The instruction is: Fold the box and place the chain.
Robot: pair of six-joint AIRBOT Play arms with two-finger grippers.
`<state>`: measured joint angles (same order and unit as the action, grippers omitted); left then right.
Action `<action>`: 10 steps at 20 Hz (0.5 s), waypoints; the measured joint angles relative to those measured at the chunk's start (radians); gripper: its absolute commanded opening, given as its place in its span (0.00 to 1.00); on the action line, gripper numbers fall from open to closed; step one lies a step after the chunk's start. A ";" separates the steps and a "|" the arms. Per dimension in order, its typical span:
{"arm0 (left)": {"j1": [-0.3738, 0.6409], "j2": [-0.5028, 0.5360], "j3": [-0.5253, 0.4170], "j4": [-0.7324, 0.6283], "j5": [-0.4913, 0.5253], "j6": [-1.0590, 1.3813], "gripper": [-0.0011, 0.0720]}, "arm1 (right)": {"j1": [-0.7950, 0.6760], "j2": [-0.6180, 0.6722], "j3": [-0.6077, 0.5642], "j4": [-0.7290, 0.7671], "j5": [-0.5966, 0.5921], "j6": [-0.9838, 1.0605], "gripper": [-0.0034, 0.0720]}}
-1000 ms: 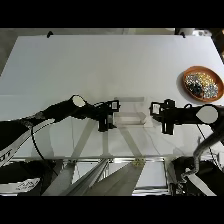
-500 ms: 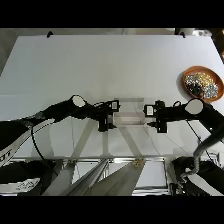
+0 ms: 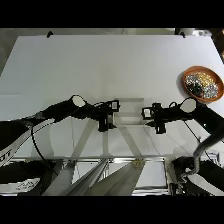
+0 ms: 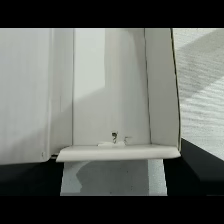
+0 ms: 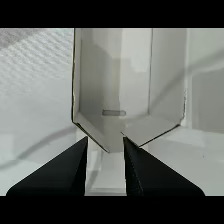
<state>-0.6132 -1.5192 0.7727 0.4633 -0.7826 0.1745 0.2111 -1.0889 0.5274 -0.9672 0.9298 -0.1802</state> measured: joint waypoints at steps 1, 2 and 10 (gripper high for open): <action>0.000 0.000 0.000 0.000 0.000 0.000 0.56 | 0.011 -0.003 0.000 0.001 -0.011 -0.001 0.34; 0.000 0.000 0.000 0.000 0.000 0.000 0.56 | 0.021 -0.005 0.000 0.002 -0.031 -0.002 0.34; 0.000 0.000 0.000 0.000 0.000 0.000 0.56 | 0.043 -0.010 0.000 0.004 -0.103 -0.005 0.34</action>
<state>-0.6132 -1.5188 0.7727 0.4633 -0.7822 0.1745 0.2546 -1.0985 0.5274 -0.9634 0.8268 -0.1848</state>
